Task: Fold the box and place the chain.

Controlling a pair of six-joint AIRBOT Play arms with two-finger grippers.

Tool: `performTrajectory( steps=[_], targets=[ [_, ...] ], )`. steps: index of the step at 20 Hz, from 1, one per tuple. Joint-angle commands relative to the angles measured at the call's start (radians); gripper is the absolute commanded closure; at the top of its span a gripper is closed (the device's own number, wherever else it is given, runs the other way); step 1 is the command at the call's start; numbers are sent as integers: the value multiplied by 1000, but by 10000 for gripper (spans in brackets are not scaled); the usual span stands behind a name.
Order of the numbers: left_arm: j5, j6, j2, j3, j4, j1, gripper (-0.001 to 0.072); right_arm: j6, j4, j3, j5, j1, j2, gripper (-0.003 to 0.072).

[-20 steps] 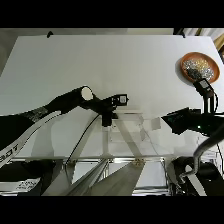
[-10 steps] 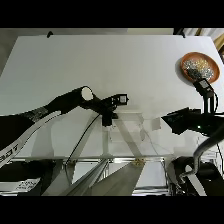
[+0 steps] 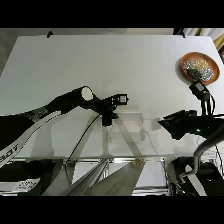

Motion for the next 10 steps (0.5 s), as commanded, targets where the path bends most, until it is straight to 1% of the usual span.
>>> performTrajectory(
  steps=[1,2,3,4,8,10],
  targets=[
    [0,0,0,1,0,0,698,-202,152,-3,67,44,-12,487],
    [0,0,0,1,0,0,698,-250,184,-3,107,92,-12,598],
    [0,0,0,1,0,0,698,-277,184,-3,122,157,-12,667],
    [0,0,0,1,0,0,698,-278,139,-3,106,229,-12,667],
    [0,0,0,1,0,0,698,-176,-210,-27,-27,502,-41,668],
    [0,0,0,1,0,0,698,-166,-260,-82,-124,589,-87,668]
  ],
)
